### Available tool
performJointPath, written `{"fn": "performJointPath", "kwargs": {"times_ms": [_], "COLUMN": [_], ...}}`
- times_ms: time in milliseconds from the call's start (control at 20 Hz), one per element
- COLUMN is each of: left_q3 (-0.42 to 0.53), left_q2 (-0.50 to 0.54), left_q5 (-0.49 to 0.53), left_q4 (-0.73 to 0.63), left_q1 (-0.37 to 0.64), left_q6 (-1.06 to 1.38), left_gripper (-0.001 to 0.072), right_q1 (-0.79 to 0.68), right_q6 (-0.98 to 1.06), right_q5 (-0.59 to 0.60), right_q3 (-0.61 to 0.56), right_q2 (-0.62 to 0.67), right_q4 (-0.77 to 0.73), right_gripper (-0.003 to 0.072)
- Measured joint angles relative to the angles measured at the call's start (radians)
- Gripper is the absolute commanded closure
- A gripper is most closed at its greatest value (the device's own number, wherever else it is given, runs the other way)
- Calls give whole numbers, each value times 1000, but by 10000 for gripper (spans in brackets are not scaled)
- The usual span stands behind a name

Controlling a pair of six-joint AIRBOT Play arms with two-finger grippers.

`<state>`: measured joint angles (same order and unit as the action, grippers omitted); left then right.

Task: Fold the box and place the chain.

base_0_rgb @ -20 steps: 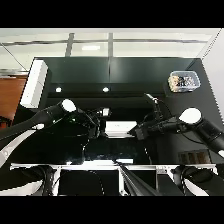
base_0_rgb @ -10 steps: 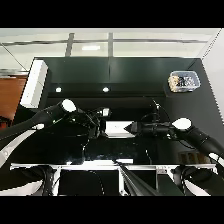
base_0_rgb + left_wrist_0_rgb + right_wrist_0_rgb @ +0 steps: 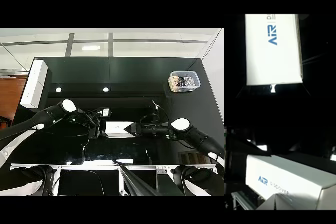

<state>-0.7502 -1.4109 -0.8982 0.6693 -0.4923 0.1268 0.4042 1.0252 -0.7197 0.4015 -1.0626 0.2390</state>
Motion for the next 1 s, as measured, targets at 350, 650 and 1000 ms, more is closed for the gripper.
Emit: {"fn": "performJointPath", "kwargs": {"times_ms": [350,650,1000], "left_q3": [-10,-32,-63], "left_q2": [0,45,171], "left_q5": [2,-28,-109], "left_q4": [5,38,-27], "left_q1": [1,6,10], "left_q6": [-3,-51,-180], "left_gripper": [-11,-11,0], "right_q1": [-185,-544,-789], "right_q6": [-72,-47,-39], "right_q5": [-251,-389,-388], "right_q3": [204,386,416], "right_q2": [74,138,148], "right_q4": [181,380,418], "right_gripper": [672,672,672]}}
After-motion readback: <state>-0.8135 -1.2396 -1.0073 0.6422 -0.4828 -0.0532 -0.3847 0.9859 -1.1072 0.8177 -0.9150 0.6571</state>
